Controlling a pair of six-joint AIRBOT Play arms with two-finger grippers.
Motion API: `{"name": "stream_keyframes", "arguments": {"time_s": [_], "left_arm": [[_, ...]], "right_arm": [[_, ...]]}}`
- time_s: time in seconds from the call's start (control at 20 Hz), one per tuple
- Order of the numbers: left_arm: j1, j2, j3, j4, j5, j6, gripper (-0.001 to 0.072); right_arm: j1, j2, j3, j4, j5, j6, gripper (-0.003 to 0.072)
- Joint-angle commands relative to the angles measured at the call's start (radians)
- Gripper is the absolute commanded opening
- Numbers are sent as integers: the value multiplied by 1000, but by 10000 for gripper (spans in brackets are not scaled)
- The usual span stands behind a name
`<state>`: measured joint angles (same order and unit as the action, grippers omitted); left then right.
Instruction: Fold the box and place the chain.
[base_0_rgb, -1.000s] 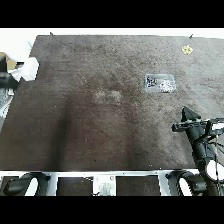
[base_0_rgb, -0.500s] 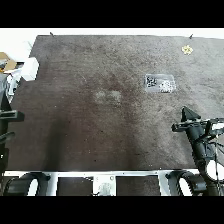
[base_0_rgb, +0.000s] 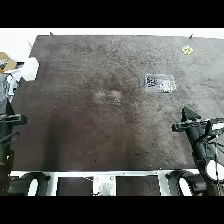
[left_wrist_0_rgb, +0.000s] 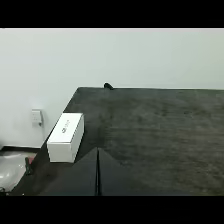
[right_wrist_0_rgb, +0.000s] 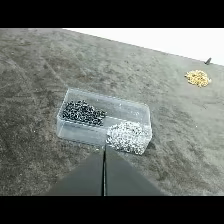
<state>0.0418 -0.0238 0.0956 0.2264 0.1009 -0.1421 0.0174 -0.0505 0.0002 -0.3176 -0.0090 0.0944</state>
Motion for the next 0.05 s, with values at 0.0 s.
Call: {"name": "stream_keyframes", "arguments": {"time_s": [0.0], "left_arm": [[1,1,-4,1,2,0,9]], "right_arm": [[0,1,0,0,0,0,1]]}}
